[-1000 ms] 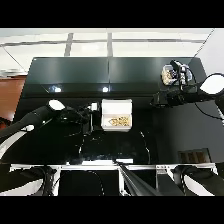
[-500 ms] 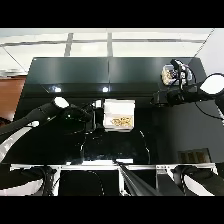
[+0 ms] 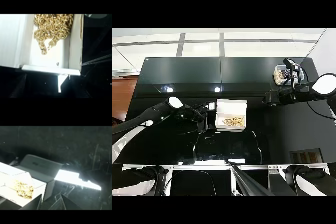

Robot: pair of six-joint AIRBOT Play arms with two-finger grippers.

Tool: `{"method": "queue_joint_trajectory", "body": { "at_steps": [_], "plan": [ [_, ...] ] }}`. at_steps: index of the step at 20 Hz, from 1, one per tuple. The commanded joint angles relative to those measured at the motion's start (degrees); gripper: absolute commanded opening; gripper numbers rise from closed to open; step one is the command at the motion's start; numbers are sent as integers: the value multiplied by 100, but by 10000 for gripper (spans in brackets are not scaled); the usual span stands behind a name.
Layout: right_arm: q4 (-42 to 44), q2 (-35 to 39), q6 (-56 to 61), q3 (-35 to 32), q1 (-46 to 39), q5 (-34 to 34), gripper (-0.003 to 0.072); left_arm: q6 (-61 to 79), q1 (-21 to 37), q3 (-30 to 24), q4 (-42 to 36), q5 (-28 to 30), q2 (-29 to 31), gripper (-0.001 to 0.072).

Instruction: Fold the box and place the chain.

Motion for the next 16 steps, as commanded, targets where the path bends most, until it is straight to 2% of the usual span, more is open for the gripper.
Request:
{"method": "queue_joint_trajectory", "body": {
  "at_steps": [1,9,12,13,14,15,16],
  "plan": [
    [0,-4,0,-2,-2,-17,276,87,-57,127,0,48,-90,708],
    [-2,-9,0,-2,-2,-42,275,361,-234,214,-11,-225,-155,708],
    [-22,-11,-4,-168,166,-470,276,291,-350,214,-17,-63,-155,680],
    [-20,-11,-4,-291,260,-715,276,245,-367,214,-37,-11,-155,611],
    [-20,-15,-4,-400,356,-1008,279,146,-374,214,-42,37,-155,446],
    [-22,-37,-4,-490,463,-1399,449,140,-385,214,-37,48,-155,367],
    [-17,-103,-39,-498,546,-1759,705,140,-389,214,-37,48,-155,367]
  ]
}}
